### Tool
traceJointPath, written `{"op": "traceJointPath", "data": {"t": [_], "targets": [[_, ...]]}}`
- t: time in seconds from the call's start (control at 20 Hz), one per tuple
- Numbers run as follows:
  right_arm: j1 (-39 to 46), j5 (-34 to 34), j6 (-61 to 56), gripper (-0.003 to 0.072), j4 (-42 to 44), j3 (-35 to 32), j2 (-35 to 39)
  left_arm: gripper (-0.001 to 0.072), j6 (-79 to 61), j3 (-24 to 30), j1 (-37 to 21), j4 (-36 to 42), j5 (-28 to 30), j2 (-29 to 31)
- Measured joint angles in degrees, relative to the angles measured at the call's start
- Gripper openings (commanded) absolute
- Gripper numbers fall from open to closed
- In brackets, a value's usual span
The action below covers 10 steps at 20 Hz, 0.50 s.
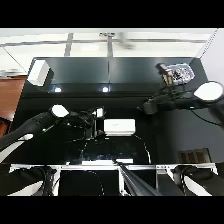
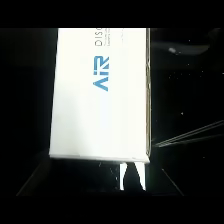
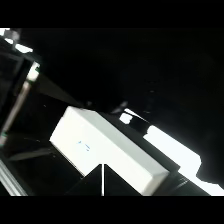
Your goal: Fold the box and place the chain.
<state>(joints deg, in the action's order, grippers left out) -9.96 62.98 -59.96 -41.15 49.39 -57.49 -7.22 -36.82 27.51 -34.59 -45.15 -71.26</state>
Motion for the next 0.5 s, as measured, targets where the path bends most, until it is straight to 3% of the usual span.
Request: {"op": "traceJointPath", "data": {"t": [0.1,0.25,0.5], "targets": [[4.3,2.3,-1.1,0.0018,-5.1,0.3,2.1,0.071,9.0,-1.7,0.0,-6.7,-3.6,3.5],[7.9,3.1,-1.4,0.0018,-8.8,0.3,3.6,0.0708,18.0,-5.3,0.6,-10.4,-6.3,6.6],[9.6,-0.7,-1.4,0.0018,-11.4,0.3,4.3,0.0708,24.8,-13.2,5.4,-9.9,-3.4,-0.4]]}}
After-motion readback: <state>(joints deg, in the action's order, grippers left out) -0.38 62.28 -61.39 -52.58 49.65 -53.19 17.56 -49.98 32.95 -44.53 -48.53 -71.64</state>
